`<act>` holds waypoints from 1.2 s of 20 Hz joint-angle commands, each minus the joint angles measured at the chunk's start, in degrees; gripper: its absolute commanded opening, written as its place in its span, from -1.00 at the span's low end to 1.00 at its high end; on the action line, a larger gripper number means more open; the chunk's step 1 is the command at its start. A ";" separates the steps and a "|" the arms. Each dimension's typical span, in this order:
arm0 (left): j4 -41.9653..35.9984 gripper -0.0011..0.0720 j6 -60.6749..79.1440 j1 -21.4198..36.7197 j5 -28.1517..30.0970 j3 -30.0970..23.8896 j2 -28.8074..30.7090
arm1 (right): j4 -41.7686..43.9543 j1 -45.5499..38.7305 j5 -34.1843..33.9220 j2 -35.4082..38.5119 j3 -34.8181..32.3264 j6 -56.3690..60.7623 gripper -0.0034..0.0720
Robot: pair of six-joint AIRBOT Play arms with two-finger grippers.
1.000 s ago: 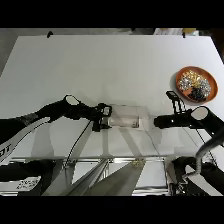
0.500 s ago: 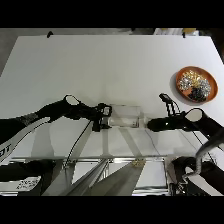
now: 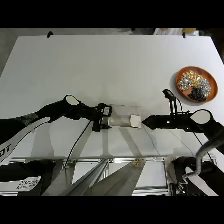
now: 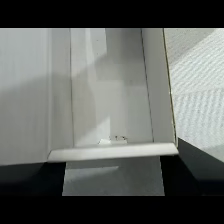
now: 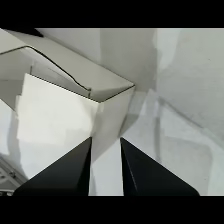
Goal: Fold the box and place the chain.
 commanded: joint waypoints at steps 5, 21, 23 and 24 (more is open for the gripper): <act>0.00 -0.28 0.02 -0.02 0.02 0.04 0.02 | 3.04 0.07 -0.31 0.39 -0.02 2.86 -0.28; 0.00 -0.28 0.02 -0.02 0.02 0.04 0.02 | -21.46 17.62 -4.98 -6.99 10.88 44.54 -0.08; 0.00 -0.28 0.02 -0.02 0.02 0.04 0.02 | -26.16 21.27 -3.96 -10.60 14.12 51.36 -0.08; 0.00 -0.28 0.04 -0.02 0.02 0.04 0.02 | -28.11 23.15 -3.52 -12.50 15.87 53.48 -0.08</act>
